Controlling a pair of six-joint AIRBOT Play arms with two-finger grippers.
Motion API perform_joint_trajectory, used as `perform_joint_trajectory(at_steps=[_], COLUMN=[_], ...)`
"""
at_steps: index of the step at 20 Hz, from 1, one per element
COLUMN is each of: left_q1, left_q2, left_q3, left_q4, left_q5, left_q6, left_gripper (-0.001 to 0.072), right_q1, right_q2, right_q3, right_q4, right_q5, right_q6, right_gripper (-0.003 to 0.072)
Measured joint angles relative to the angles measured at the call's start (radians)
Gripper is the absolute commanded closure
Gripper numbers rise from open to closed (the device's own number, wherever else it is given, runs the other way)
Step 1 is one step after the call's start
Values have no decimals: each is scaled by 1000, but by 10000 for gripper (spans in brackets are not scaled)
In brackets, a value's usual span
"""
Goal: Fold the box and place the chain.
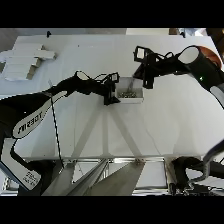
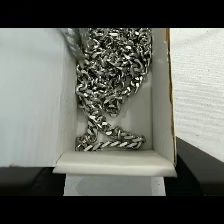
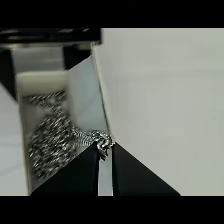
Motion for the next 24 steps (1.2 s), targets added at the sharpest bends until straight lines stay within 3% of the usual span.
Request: perform_joint_trajectory(at_steps=[3,6,7,13,18,24], left_q1=[0,0,0,0,0,0], left_q2=[0,0,0,0,0,0], left_q3=[0,0,0,0,0,0], left_q4=[0,0,0,0,0,0], left_q5=[0,0,0,0,0,0], left_q6=[0,0,0,0,0,0], left_gripper=[430,430,430,430,430,430], right_q1=[0,0,0,-33,-148,-245], right_q2=[-16,-32,-34,-40,-35,-81], right_q3=[0,0,0,0,0,0], right_q4=[-53,-78,-83,-31,299,507], right_q5=[50,71,75,127,193,47], right_q6=[16,49,61,155,179,216], right_gripper=[663,409,391,397,407,406])
